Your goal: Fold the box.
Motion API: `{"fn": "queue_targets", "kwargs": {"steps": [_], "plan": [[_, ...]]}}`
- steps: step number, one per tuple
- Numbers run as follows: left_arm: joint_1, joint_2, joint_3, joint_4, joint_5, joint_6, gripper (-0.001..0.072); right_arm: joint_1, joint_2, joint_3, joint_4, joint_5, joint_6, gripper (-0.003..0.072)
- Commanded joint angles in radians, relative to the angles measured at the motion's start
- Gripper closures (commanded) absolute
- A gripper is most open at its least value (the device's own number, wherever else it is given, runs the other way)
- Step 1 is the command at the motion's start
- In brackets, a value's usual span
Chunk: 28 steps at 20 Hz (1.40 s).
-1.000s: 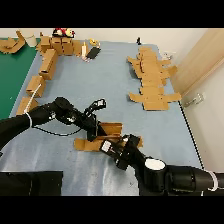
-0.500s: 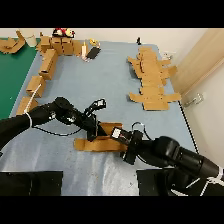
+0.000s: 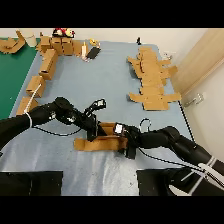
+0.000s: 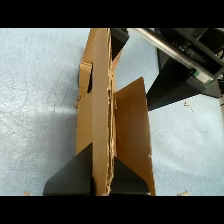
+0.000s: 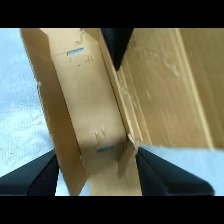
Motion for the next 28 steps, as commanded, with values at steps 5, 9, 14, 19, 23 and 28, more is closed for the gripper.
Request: {"fn": "queue_targets", "kwargs": {"steps": [5,9,14,19,23,28], "plan": [[0.0,0.001,0.0,-0.001,0.002,0.0,0.0697,-0.043,-0.142,0.069,0.109,-0.051,-0.227,-0.0021],[0.0,0.001,0.0,-0.001,0.002,0.0,0.0696,-0.081,-0.115,0.075,0.1,-0.123,-0.228,-0.0021],[0.0,0.001,0.0,-0.001,0.002,0.0,0.0696,-0.081,-0.106,0.075,0.092,-0.14,-0.205,-0.0018],[0.0,0.001,0.0,-0.001,0.002,0.0,0.0696,-0.081,-0.111,0.074,0.09,-0.111,-0.209,-0.0017],[0.0,0.001,0.0,-0.001,0.002,0.0,0.0696,-0.081,-0.171,0.075,0.089,-0.059,-0.21,-0.0016],[0.0,0.001,0.0,-0.001,0.002,0.0,0.0696,-0.081,-0.217,0.075,0.101,-0.055,-0.352,-0.0013]]}}
